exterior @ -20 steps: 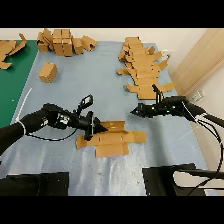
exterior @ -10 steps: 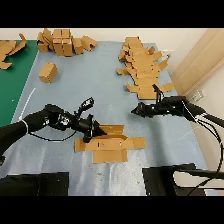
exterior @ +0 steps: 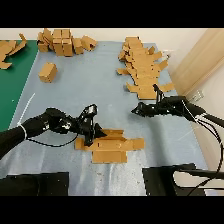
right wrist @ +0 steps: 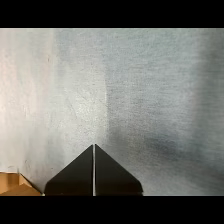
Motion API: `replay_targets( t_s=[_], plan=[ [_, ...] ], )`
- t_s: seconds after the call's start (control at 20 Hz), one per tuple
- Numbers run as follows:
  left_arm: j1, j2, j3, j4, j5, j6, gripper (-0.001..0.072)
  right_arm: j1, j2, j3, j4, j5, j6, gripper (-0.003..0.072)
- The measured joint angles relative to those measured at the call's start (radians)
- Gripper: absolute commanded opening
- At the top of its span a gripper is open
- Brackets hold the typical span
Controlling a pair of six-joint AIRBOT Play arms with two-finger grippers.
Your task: Fold the box.
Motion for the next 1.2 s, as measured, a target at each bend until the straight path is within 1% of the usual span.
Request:
replay_targets(
  t_s=[0.4, 0.65, 1.2],
  plan=[
    [-0.019, 0.022, -0.026, 0.003, 0.031, -0.004, 0.0014, 0.0, 0.0, 0.0, -0.001, 0.007, -0.001, 0.0017],
    [-0.021, 0.024, -0.029, -0.008, 0.084, -0.065, 0.0014, 0.0, 0.0, 0.0, -0.008, 0.008, -0.005, 0.0017],
    [-0.037, 0.035, -0.031, -0.013, 0.117, -0.187, 0.0014, 0.0, 0.0, 0.0, -0.012, 0.005, -0.024, 0.0017]
  ],
)
